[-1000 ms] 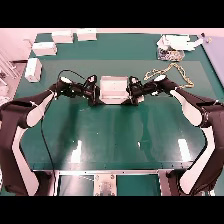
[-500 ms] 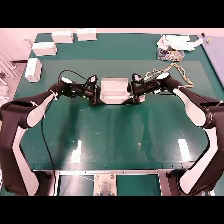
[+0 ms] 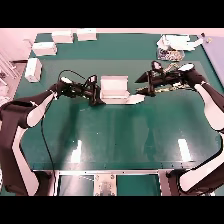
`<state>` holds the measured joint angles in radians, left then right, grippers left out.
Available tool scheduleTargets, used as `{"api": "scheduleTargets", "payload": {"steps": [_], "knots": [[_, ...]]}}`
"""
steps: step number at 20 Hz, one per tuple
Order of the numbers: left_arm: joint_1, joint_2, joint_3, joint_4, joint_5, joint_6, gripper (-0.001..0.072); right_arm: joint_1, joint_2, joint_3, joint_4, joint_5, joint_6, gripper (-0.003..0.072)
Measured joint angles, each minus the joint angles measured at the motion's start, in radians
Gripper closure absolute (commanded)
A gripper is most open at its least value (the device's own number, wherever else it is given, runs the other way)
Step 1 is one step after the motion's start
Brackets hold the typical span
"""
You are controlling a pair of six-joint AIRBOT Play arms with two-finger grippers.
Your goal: Fold the box and place the chain.
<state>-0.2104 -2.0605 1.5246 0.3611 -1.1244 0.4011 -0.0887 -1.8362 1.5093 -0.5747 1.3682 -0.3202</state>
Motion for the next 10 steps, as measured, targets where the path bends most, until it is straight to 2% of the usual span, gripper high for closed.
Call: {"api": "scheduleTargets", "payload": {"steps": [1, 3, 4, 5, 6, 10], "knots": [[0.0, 0.0, 0.0, 0.0, 0.0, 0.0, 0.0263, -0.007, 0.007, -0.001, -0.006, 0.032, 0.018, 0.0451], [0.0, 0.0, 0.0, 0.0, 0.0, 0.0, 0.0263, -0.008, 0.016, -0.009, -0.011, 0.103, 0.051, 0.0438], [0.0, 0.0, 0.0, 0.0, -0.001, 0.0, 0.0263, -0.006, 0.019, -0.016, -0.017, 0.125, 0.063, 0.0359], [0.0, 0.0, 0.0, 0.0, -0.001, 0.0, 0.0262, -0.003, 0.021, -0.027, -0.025, 0.133, 0.072, 0.0208], [0.0, 0.0, 0.0, 0.0, -0.001, 0.0, 0.0263, 0.003, 0.022, -0.039, -0.03, 0.129, 0.074, 0.0157], [0.0, 0.0, 0.0, 0.0, -0.001, 0.0, 0.0263, 0.027, 0.024, -0.081, -0.036, 0.056, 0.053, 0.0158]]}}
